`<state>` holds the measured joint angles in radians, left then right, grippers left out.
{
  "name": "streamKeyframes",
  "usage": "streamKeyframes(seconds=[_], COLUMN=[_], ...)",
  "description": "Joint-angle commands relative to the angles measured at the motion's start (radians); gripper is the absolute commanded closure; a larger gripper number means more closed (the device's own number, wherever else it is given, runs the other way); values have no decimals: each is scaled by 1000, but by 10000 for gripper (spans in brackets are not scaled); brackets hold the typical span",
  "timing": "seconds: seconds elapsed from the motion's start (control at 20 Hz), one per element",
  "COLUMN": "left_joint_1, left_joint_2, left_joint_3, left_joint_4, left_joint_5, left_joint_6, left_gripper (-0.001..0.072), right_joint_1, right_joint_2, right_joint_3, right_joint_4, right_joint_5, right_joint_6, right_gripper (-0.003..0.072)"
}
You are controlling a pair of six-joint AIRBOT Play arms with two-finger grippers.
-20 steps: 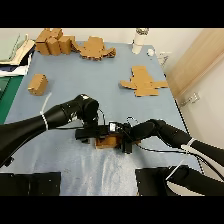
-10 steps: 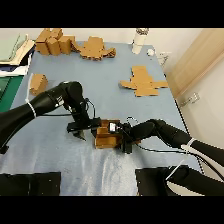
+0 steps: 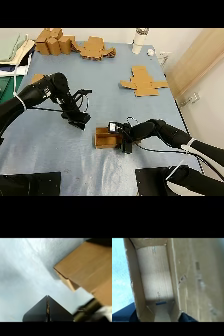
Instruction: Fold the box.
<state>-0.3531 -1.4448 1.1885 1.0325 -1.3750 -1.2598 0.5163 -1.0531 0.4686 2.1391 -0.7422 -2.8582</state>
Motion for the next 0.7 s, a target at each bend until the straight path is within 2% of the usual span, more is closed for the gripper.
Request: streamKeyframes(seconds=[0.0,0.2,0.4,0.5,0.55,0.6,0.65], left_joint_1=[-4,-18,18,8,2,-8,-21], left_joint_2=[1,18,155,258,294,317,322], left_joint_3=[0,-36,-250,-404,-471,-535,-581], left_joint_4=[75,98,42,-139,-264,-393,-492], left_joint_5=[62,140,454,571,564,560,567], left_joint_6=[322,486,682,1012,1238,1422,1501], left_gripper=[697,700,702,697,694,558,109], right_joint_1=[0,0,0,0,0,0,0], right_joint_2=[1,1,1,1,1,1,1], right_joint_3=[0,0,0,0,0,0,0], right_joint_4=[0,0,0,0,0,0,0], right_joint_5=[0,0,0,0,0,0,0], right_joint_6=[0,0,0,0,0,0,0], right_gripper=[180,180,180,180,180,180,180])
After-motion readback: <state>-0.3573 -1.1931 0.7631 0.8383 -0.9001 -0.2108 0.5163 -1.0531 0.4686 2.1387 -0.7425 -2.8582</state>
